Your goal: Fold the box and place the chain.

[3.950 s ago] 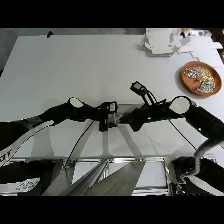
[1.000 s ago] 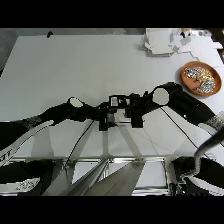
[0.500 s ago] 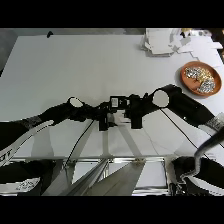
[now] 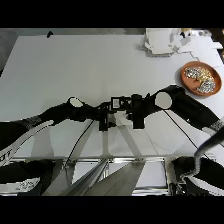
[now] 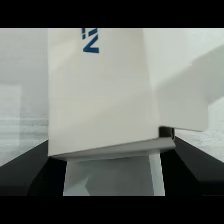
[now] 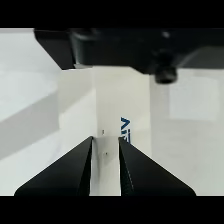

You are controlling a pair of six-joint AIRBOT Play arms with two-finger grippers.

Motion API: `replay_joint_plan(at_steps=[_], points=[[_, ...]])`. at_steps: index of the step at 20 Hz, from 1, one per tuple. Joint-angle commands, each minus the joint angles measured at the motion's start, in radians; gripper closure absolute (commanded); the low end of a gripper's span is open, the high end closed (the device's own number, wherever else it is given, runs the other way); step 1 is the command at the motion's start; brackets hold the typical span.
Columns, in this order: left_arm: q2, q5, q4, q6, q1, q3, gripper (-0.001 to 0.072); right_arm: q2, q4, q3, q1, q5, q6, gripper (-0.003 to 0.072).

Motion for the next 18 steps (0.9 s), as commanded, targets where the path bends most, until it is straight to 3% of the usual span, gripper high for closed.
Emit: replay_joint_plan(at_steps=[1,8,17,18], points=[[0.001,0.008,0.0,-0.001,0.0,0.0,0.0455,0.004,-0.033,-0.001,0.001,-0.04,0.003,0.0498],[0.001,0.008,0.0,-0.001,0.0,0.0,0.0455,0.004,-0.03,-0.022,0.001,0.015,0.002,0.0444],[0.001,0.008,0.0,-0.001,0.0,0.0,0.0455,0.039,-0.043,-0.045,0.001,-0.05,0.003,0.0442],[0.001,0.008,0.0,-0.001,0.0,0.0,0.0455,0.049,-0.034,-0.046,0.001,-0.042,0.003,0.0412]])
